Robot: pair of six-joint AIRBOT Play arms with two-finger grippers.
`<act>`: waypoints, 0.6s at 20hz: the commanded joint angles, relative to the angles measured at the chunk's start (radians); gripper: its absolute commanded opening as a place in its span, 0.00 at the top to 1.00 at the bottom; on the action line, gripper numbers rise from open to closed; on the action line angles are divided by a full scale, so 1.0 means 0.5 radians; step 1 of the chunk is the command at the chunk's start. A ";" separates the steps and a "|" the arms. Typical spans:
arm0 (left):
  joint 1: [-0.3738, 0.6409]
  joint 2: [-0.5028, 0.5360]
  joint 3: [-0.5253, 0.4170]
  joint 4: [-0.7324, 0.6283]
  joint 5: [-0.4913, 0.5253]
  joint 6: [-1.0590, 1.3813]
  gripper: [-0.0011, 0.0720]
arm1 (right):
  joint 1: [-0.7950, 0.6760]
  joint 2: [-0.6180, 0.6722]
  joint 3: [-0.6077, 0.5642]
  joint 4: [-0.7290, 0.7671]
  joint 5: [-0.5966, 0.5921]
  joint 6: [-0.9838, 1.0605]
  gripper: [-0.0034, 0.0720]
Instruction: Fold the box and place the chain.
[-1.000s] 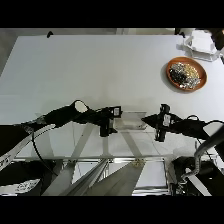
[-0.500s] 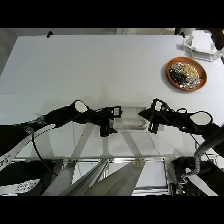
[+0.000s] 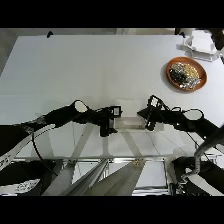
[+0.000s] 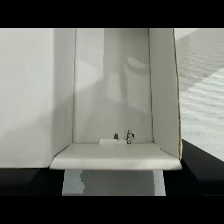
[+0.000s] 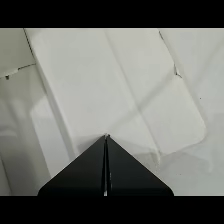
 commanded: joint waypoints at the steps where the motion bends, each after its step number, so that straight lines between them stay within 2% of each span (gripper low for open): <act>1: 0.000 0.001 0.002 0.007 0.001 0.011 0.39 | 0.000 -0.071 -0.002 -0.012 -0.002 -0.004 0.93; 6: 0.000 0.001 0.002 0.007 0.001 0.011 0.39 | 0.000 -0.028 -0.001 -0.004 0.114 -0.003 0.93; 12: 0.000 0.001 0.002 0.007 0.001 0.011 0.39 | 0.000 0.243 -0.001 -0.008 0.278 -0.002 0.93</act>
